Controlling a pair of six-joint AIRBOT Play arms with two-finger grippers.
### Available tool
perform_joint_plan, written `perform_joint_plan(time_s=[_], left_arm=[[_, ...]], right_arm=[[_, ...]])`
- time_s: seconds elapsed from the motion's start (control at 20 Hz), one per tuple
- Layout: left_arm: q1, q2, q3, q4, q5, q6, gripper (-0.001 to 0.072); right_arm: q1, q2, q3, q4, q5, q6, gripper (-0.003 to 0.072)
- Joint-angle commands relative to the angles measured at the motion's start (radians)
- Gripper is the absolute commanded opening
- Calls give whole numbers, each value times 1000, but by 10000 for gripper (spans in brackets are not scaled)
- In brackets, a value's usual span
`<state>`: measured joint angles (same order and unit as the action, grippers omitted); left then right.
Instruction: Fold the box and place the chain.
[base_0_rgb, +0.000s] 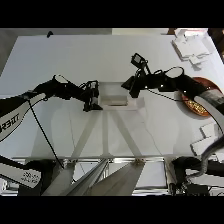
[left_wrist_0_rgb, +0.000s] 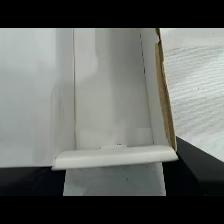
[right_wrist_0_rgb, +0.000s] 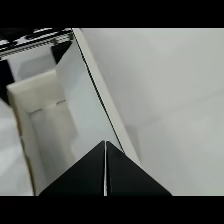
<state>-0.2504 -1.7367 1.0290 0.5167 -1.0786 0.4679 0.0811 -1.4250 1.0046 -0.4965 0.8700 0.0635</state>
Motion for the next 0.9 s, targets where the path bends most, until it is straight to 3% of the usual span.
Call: perform_joint_plan(time_s=[0.0, 0.15, 0.2, 0.25, 0.3, 0.7, 0.85], left_arm=[[0, 1, 1, 0, 1, -1, 277], [0, 1, 1, 0, 1, -1, 277], [0, 1, 1, 0, 1, -1, 277], [0, 1, 1, 0, 1, -1, 277], [0, 1, 1, 0, 1, -1, 277], [0, 1, 1, 0, 1, -1, 277], [0, 1, 1, 0, 1, -1, 277]], right_arm=[[-55, 105, 1, -208, 170, 43, 8], [-89, 109, 0, -417, 217, 42, 17], [-89, 99, 0, -459, 184, 42, 88], [-89, 84, 0, -465, 162, 39, 231], [-89, 61, 0, -457, 142, 26, 296], [37, -106, 0, -381, 92, -211, 322], [73, -142, 0, -357, 45, -215, 335]])
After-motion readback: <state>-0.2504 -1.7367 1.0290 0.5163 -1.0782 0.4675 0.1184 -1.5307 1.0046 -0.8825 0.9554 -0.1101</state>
